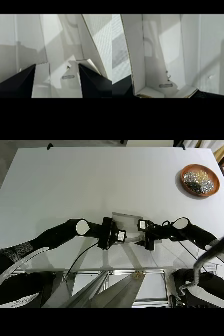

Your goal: Fold the box and place the chain.

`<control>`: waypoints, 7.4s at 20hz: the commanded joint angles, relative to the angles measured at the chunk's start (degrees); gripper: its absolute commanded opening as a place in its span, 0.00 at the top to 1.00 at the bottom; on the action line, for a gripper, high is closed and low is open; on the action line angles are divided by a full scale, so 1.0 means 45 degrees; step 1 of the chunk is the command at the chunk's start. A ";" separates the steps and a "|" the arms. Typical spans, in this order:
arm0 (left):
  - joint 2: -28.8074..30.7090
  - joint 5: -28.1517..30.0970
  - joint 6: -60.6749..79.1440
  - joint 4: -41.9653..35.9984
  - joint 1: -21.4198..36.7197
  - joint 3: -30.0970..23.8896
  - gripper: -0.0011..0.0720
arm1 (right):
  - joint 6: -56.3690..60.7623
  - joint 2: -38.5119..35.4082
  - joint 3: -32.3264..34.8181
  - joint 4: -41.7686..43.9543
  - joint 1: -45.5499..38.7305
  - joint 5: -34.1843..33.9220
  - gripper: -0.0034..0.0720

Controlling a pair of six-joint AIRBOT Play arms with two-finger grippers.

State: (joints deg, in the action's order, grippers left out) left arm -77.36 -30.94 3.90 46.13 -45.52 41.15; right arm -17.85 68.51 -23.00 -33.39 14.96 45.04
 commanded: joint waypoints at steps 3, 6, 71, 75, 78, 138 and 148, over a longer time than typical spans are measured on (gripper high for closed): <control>0.0000 0.0685 -0.0015 -0.0053 -0.0073 0.0010 0.13 | -0.0019 0.0010 0.0005 -0.0005 0.0005 0.0005 0.50; 0.0029 0.0685 -0.0019 -0.0053 -0.0073 0.0010 0.13 | -0.0019 0.0010 0.0005 -0.0005 0.0005 0.0005 0.50; -0.0529 -0.4668 -1.5776 -0.1277 0.4439 -0.0568 0.98 | -0.0019 0.0000 0.0005 -0.0005 0.0005 0.0039 0.50; -0.0432 -0.4760 -1.5154 -0.1962 0.4153 -0.0563 0.97 | -0.0019 0.0000 0.0005 -0.0005 0.0005 0.0039 0.50; -0.0316 -0.4765 -1.4955 -0.2210 0.3900 -0.0515 0.79 | -0.0019 0.0000 0.0005 -0.0005 0.0005 0.0039 0.50; -0.1928 -0.6363 -2.8157 0.5450 -0.0656 0.4556 0.38 | -0.0019 0.0000 0.0005 0.0000 0.0005 0.0044 0.50; -0.3483 -0.7325 -2.9031 0.6591 -0.1311 0.6003 0.46 | -0.0019 0.0000 0.0005 0.0000 0.0010 0.0049 0.50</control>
State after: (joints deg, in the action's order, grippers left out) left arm -91.70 -63.13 -125.49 74.41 -50.83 67.53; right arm -17.96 68.53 -23.00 -33.41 14.98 45.23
